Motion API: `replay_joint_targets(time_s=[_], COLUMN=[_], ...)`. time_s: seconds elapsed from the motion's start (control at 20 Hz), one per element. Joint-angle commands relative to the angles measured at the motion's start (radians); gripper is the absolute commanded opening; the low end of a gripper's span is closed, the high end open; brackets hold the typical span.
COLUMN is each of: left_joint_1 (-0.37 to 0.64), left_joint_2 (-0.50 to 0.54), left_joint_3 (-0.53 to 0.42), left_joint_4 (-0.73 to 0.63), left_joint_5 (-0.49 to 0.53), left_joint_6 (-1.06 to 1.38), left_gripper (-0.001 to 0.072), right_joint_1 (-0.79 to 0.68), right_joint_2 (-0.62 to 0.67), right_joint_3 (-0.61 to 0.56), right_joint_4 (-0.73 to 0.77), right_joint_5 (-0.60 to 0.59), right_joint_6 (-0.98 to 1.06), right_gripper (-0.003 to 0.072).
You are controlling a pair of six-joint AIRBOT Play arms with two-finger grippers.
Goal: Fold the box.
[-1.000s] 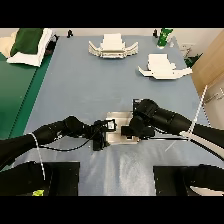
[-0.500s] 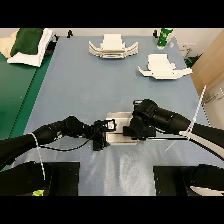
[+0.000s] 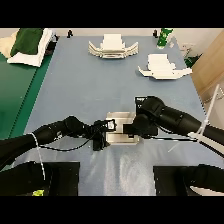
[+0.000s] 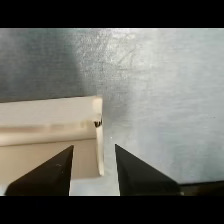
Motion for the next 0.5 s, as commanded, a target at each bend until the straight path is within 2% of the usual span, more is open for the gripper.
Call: replay_joint_targets(time_s=[0.0,0.1,0.25,0.35,0.45], left_joint_1=[0.0,0.0,0.0,0.0,0.0], left_joint_2=[0.0,0.0,0.0,0.0,0.0], left_joint_3=[0.0,0.0,0.0,0.0,0.0], left_joint_4=[0.0,0.0,0.0,0.0,0.0], left_joint_5=[0.0,0.0,0.0,0.0,0.001], left_joint_6=[0.0,0.0,0.0,0.0,0.0], left_gripper=[0.0606,0.0606,0.0605,0.0606,0.0605], right_joint_1=[-0.001,-0.017,-0.169,-0.335,-0.521], right_joint_2=[0.096,0.17,0.213,0.191,0.132], right_joint_3=[0.038,0.055,0.052,0.052,0.053], right_joint_4=[-0.01,-0.05,-0.086,0.001,0.182], right_joint_5=[-0.12,-0.178,-0.22,-0.156,-0.042], right_joint_6=[-0.001,-0.001,-0.053,-0.201,-0.391], right_gripper=[0.0337,0.0012,0.0004,0.0004,0.0004])
